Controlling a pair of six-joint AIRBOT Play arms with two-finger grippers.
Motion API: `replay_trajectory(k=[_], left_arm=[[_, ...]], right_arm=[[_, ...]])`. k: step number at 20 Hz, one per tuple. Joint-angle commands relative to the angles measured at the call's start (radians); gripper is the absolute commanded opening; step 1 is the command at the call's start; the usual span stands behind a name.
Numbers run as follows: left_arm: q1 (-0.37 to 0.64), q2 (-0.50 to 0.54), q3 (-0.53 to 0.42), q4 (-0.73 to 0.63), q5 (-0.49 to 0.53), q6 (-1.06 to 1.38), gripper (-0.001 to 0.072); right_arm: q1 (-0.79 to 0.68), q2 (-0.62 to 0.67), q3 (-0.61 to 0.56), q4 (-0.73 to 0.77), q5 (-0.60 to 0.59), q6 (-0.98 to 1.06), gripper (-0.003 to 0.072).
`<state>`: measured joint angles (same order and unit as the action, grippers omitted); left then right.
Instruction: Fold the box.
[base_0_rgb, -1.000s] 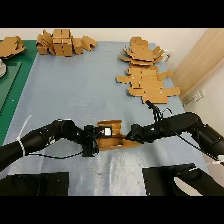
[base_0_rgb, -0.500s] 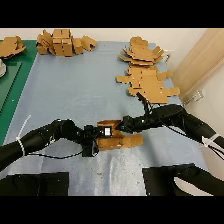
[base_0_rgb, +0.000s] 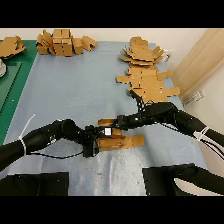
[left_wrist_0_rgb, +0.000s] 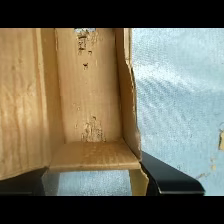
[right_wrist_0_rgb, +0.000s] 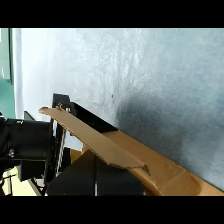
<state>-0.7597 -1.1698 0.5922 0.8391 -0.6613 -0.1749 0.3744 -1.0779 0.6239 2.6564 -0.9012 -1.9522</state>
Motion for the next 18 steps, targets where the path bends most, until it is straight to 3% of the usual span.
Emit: replay_trajectory(k=[1,10,18], left_arm=[[0.001,-0.023,0.000,-0.027,0.000,0.038,0.0531],[0.001,-0.034,0.001,-0.072,0.008,0.082,0.0531],[0.001,-0.034,0.001,-0.072,0.006,0.081,0.0531]], right_arm=[[0.008,-0.005,0.003,0.002,0.011,-0.013,0.0004],[0.008,-0.012,0.002,-0.018,0.027,-0.013,0.0004],[0.008,-0.211,0.002,-0.075,0.093,-0.104,0.0003]])
